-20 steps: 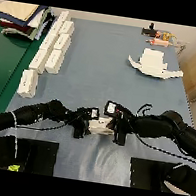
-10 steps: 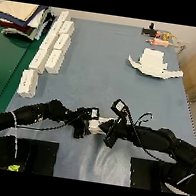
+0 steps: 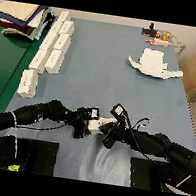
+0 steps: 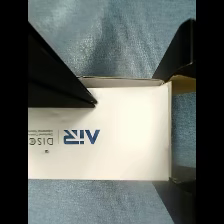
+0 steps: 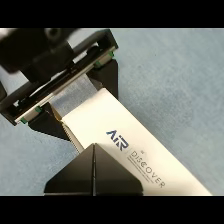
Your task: Fold the box.
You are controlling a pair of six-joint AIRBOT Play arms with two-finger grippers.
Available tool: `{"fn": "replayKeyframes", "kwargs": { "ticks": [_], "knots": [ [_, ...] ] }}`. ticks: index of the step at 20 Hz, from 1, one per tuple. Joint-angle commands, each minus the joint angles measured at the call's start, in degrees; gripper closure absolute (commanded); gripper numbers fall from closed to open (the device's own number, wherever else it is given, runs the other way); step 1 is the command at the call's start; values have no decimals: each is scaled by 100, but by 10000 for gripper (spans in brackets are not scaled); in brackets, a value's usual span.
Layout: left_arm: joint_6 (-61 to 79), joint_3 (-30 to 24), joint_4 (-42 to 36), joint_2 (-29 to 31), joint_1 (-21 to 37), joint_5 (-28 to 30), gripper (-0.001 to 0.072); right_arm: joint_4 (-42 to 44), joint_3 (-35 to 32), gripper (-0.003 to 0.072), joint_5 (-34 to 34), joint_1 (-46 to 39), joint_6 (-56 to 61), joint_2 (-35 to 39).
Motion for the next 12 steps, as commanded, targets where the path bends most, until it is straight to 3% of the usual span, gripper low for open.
{"fn": "replayKeyframes", "kwargs": {
  "ticks": [1,12],
  "knots": [
    [0,-2,0,0,-4,0,257,-20,-179,685,26,11,59,-50],
    [0,-4,0,2,-4,0,256,-22,-201,685,-11,11,61,-98]
  ]
}}
